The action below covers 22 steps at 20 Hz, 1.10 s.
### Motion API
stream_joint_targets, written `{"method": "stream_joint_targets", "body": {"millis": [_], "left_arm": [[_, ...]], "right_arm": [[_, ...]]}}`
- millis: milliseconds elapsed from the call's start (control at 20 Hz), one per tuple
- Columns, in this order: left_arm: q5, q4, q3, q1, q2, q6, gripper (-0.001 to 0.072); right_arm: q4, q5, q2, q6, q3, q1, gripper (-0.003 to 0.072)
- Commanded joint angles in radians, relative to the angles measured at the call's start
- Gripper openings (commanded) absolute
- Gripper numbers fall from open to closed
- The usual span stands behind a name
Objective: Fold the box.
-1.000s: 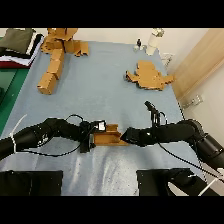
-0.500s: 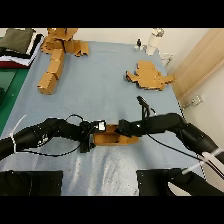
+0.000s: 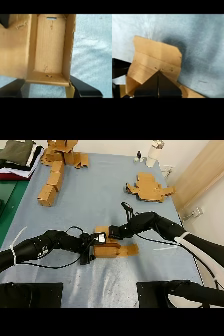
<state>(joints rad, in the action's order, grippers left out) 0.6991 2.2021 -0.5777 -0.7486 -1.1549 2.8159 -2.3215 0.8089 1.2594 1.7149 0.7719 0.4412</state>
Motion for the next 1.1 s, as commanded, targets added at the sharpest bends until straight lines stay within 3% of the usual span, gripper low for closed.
{"method": "stream_joint_targets", "body": {"millis": [0,550,850,1050], "left_arm": [[-0.012,0.0,-0.001,0.001,0.0,-0.001,0.0423],[-0.028,0.0,-0.001,0.001,0.0,-0.004,0.0423],[-0.029,0.0,-0.001,0.001,0.0,-0.004,0.0423],[-0.029,0.0,-0.001,0.001,0.0,-0.004,0.0423]], "right_arm": [[0.013,0.014,0.064,0.06,0.011,0.011,0.0001],[0.024,0.006,0.038,0.113,0.009,0.036,0.0001],[0.249,-0.006,-0.156,0.094,0.009,-0.016,0.0],[0.445,0.143,-0.304,0.013,0.009,-0.016,0.0001]]}}
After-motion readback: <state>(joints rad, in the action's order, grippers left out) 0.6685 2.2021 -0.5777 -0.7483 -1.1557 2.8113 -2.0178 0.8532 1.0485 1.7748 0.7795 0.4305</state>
